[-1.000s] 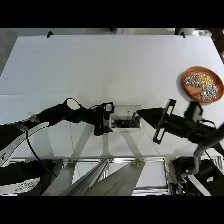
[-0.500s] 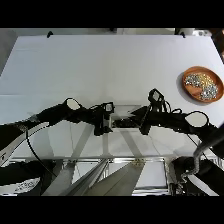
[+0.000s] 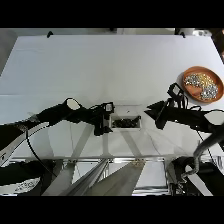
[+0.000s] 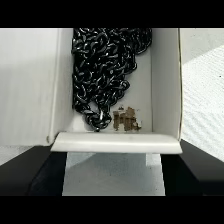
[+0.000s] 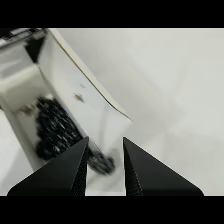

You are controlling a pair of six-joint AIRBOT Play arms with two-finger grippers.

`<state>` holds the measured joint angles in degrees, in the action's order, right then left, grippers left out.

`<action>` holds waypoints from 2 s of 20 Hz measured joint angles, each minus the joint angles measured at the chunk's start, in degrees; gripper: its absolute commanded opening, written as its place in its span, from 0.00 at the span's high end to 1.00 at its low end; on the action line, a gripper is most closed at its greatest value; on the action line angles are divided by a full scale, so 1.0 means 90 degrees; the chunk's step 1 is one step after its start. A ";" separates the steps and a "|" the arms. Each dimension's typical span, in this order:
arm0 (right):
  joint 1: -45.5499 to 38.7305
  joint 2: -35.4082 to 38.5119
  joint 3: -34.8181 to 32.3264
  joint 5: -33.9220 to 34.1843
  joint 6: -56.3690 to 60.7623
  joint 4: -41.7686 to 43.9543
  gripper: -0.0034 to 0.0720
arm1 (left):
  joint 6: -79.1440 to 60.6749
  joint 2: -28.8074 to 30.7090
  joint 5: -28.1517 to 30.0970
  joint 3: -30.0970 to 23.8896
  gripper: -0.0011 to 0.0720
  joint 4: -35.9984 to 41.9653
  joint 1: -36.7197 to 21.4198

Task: Fold the box and place the chain.

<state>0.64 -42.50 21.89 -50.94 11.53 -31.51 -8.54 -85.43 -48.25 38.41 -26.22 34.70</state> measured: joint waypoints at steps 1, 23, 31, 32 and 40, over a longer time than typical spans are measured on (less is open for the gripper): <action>-0.0172 -0.0024 0.0000 -0.0019 -0.0005 -0.0291 0.64 | 0.0000 0.0000 0.0002 0.0000 0.59 0.0000 0.0000; 0.1229 -0.2385 0.0010 0.1362 -0.5107 -0.0199 0.59 | 0.0000 0.0000 0.0000 0.0000 0.59 0.0000 0.0000; 0.1251 -0.2431 0.0007 0.1309 -0.5314 0.0223 0.73 | 0.0002 0.0000 0.0000 0.0000 0.59 0.0000 0.0000; 0.1251 -0.2431 0.0007 0.1285 -0.5314 0.0221 0.74 | 0.0005 0.0000 -0.0002 0.0000 0.59 0.0002 0.0000; 0.1256 -0.2431 0.0015 0.1588 -0.4872 -0.0012 0.90 | 0.0000 0.0000 -0.0002 0.0000 0.59 -0.0002 0.0000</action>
<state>11.94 -64.38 22.02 -36.64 -32.32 -31.62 -8.54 -85.43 -48.27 38.41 -26.24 34.70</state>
